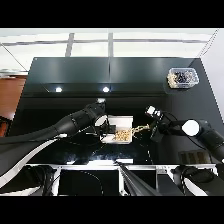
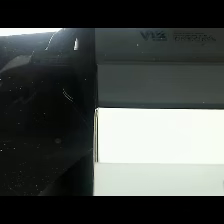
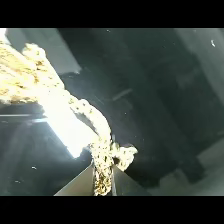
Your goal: Fold the box and place the chain.
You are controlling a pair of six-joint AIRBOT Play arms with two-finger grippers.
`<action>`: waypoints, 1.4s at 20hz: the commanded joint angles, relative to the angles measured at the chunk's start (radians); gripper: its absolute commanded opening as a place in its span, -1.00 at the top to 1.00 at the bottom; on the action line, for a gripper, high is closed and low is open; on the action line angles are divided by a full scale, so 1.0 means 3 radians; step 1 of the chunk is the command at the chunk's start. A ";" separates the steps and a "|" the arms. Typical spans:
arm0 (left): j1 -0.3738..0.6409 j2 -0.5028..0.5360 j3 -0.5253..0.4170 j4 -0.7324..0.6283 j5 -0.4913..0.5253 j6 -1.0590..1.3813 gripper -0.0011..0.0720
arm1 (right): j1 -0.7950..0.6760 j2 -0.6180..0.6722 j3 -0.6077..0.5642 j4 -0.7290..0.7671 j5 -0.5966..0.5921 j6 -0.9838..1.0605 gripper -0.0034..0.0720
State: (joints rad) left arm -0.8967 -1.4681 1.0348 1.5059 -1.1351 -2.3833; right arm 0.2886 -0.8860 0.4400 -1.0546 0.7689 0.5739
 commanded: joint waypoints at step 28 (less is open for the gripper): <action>0.0001 -0.0003 0.0004 0.0001 0.0004 0.0000 0.89 | 0.0295 0.0235 0.1349 0.1361 0.1364 0.1331 0.87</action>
State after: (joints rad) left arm -0.8967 -1.4681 1.0351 1.5059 -1.1362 -2.3837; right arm 0.3367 -0.8143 0.9443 -0.6048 1.2793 0.9604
